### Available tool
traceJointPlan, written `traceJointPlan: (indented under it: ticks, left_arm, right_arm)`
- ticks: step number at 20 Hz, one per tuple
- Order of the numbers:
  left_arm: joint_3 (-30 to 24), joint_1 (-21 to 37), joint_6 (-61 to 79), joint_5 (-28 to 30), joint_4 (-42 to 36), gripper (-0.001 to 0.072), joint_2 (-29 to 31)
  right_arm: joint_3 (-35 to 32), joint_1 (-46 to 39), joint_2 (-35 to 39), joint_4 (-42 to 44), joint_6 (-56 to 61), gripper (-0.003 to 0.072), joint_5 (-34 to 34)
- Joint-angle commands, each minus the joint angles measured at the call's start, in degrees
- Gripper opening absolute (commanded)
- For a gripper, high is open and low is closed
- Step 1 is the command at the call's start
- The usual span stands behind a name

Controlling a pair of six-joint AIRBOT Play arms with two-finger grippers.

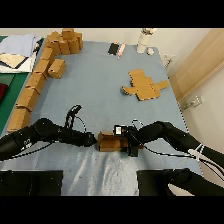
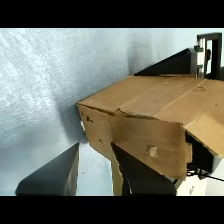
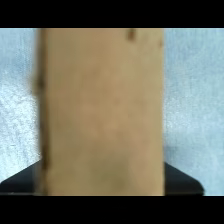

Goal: Fold the box.

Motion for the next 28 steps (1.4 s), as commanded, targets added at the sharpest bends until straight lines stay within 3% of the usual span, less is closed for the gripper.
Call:
traceJointPlan:
  ticks: [1, 2, 4, 5, 14, 19, 28]
  left_arm:
    - [0.1, 4.0, 0.0, -2.6, 0.5, 0.0284, 0.0]
    - [0.4, 5.4, 0.0, -4.3, 0.4, 0.0294, 0.0]
    - [1.0, 6.4, 0.9, -7.2, 0.2, 0.0449, 0.0]
    - [1.0, 6.4, 1.8, -8.0, -0.5, 0.0489, 0.0]
    - [1.0, 4.2, 7.0, -11.5, -4.3, 0.0489, -2.0]
    - [1.1, 1.0, 8.0, -5.5, -6.4, 0.049, -4.8]
    - [2.6, 0.3, 9.4, -3.6, -8.3, 0.049, -4.8]
  right_arm:
    - [0.0, 0.0, 0.0, 0.0, 0.0, 0.044, 0.0]
    - [0.0, 0.0, 0.0, 0.0, 0.0, 0.044, 0.0]
    - [0.0, 0.0, 0.0, 0.0, 0.0, 0.044, 0.0]
    - [0.0, 0.0, 0.0, 0.0, 0.0, 0.044, 0.0]
    - [0.0, 0.0, 0.0, 0.0, 0.0, 0.044, 0.0]
    - [0.0, 0.0, 0.0, 0.0, 0.0, 0.044, 0.0]
    - [0.0, 0.0, 0.0, 0.0, 0.0, 0.044, 0.0]
